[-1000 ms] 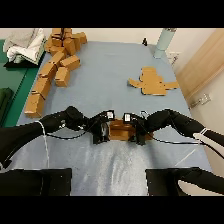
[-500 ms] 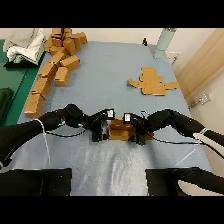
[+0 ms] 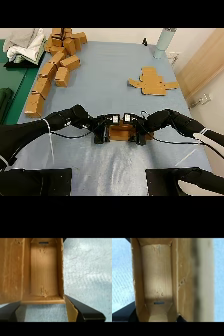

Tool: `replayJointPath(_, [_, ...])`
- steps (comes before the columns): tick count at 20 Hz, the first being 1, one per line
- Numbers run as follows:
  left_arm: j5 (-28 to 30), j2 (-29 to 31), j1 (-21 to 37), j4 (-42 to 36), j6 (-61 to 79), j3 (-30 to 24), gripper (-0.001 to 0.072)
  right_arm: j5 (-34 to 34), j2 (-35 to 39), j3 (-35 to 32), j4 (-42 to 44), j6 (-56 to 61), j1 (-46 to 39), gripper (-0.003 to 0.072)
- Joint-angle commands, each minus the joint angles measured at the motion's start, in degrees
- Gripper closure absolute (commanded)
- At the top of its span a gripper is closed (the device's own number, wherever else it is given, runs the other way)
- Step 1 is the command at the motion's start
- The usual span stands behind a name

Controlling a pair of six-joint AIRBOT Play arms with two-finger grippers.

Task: Fold the box.

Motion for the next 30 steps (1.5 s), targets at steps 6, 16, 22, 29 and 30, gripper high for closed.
replayJointPath(6, [0.8, -0.3, -2.0, 2.8, -7.0, 0.1, 0.0005, 0.1, 0.0, 0.0, 0.0, 0.1, 0.0, 0.0175])
replayJointPath(16, [2.2, -0.3, -2.1, 2.9, -9.4, 0.1, 0.0313, 0.1, 0.0, 0.0, 0.0, 0.1, 0.0, 0.0176])
replayJointPath(22, [2.2, -0.3, -2.1, 3.0, -9.4, 0.1, 0.0313, 0.1, 0.0, 0.0, 0.0, 0.1, 0.0, 0.0176])
replayJointPath(29, [2.1, -0.2, -2.1, 3.0, -9.4, 0.1, 0.0313, 0.1, 0.0, 0.0, 0.0, 0.1, 0.0, 0.0176])
replayJointPath(30, [2.1, -0.2, -2.1, 3.0, -9.4, 0.1, 0.0314, 0.1, 0.0, 0.0, 0.0, 0.0, 0.0, 0.0175])
